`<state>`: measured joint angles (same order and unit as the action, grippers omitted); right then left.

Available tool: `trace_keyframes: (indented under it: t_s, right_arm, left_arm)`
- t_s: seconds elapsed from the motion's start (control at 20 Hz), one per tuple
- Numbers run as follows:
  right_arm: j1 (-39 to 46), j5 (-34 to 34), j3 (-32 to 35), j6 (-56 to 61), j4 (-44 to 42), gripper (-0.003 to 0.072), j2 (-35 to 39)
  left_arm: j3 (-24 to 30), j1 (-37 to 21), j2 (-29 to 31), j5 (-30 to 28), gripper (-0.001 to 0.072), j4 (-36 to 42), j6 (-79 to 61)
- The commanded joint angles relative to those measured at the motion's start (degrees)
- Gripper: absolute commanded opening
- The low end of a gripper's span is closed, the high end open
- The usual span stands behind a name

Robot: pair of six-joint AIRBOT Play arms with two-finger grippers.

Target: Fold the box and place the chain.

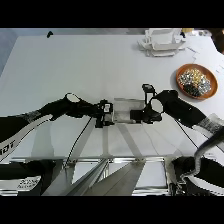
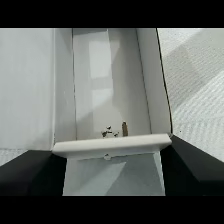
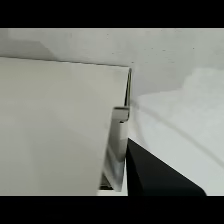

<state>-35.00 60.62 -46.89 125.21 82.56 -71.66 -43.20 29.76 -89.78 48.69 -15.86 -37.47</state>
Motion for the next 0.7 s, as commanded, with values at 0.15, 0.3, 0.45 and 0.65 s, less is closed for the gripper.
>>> trace_keyframes:
  t_s: [0.15, 0.3, 0.45, 0.65]
  right_arm:
    - [-0.3, 0.1, -0.2, 0.9, 1.3, 0.0164, -0.2]
    - [-0.3, -0.5, -0.2, 1.1, 2.1, 0.0167, -1.3]
    - [-0.3, -1.1, -0.2, 1.1, 2.8, 0.0238, -2.8]
    - [-0.3, -3.9, -0.2, 2.5, 5.0, 0.0258, -3.0]
  left_arm:
    - [0.0, 0.0, 0.0, 0.0, 0.0086, 0.0, 0.0]
    - [0.0, 0.0, 0.0, 0.0, 0.0086, 0.0, 0.0]
    - [0.0, 0.0, 0.0, 0.0, 0.0086, 0.0, 0.0]
    - [0.0, 0.0, 0.0, 0.0, 0.0086, 0.0, 0.0]
